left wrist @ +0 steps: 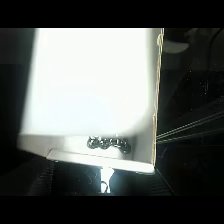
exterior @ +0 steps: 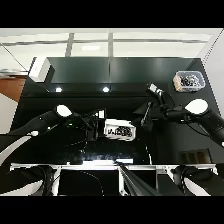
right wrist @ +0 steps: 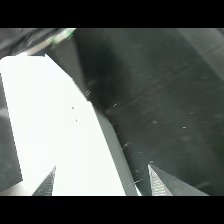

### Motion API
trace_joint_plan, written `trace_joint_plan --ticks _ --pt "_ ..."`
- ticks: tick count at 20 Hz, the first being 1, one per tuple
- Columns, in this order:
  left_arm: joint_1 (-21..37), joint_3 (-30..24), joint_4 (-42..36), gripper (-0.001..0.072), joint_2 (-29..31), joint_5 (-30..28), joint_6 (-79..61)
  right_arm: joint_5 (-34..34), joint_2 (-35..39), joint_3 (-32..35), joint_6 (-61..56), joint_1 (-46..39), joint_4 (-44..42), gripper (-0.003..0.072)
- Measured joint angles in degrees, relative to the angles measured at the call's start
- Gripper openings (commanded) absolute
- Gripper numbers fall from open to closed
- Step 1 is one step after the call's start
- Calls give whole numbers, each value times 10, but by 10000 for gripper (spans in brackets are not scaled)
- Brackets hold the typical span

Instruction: Fold the box and place the chain.

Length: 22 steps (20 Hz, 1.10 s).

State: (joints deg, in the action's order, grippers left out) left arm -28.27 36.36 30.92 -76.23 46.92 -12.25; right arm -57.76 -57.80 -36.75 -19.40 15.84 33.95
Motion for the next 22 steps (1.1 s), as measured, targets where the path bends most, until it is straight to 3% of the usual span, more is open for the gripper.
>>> trace_joint_plan --ticks 9,22 --pt "0 0 1 481 0 -1 0 -1 -1 1 3 68 83 708" --pt "0 0 1 481 0 -1 0 11 -3 1 -19 79 123 706"
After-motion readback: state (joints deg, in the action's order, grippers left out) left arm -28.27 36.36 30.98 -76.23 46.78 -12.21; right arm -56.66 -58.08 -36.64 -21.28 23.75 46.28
